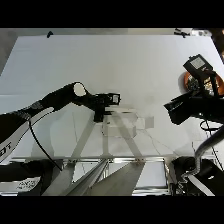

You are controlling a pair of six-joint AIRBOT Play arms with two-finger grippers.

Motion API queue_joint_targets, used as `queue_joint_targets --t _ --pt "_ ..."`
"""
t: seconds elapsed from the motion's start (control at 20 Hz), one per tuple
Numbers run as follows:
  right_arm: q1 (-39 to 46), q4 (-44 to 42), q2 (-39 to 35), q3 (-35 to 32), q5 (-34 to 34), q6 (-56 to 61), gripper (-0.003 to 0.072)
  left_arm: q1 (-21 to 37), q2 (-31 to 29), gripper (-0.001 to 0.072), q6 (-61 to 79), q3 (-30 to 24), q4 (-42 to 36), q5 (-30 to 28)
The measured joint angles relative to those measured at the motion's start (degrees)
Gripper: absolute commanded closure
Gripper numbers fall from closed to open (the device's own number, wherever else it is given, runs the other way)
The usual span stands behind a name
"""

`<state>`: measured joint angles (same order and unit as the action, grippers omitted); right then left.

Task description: Fold the box and place the chain.

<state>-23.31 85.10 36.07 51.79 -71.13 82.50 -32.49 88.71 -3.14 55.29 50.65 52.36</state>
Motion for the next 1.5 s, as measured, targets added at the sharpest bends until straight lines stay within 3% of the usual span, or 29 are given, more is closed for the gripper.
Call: queue_joint_targets --t 1.05,1.5 --pt "0.0 -0.02 0.0 0.0 -0.04 -0.02 0.0342 -0.24 0.07 0.0702 -5.95 -0.07 0.72 -2.8" --pt "0.0 -0.02 0.0 0.0 -0.04 -0.02 0.0342 2.49 -0.24 0.0702 -6.08 -0.09 -5.03 -3.19"
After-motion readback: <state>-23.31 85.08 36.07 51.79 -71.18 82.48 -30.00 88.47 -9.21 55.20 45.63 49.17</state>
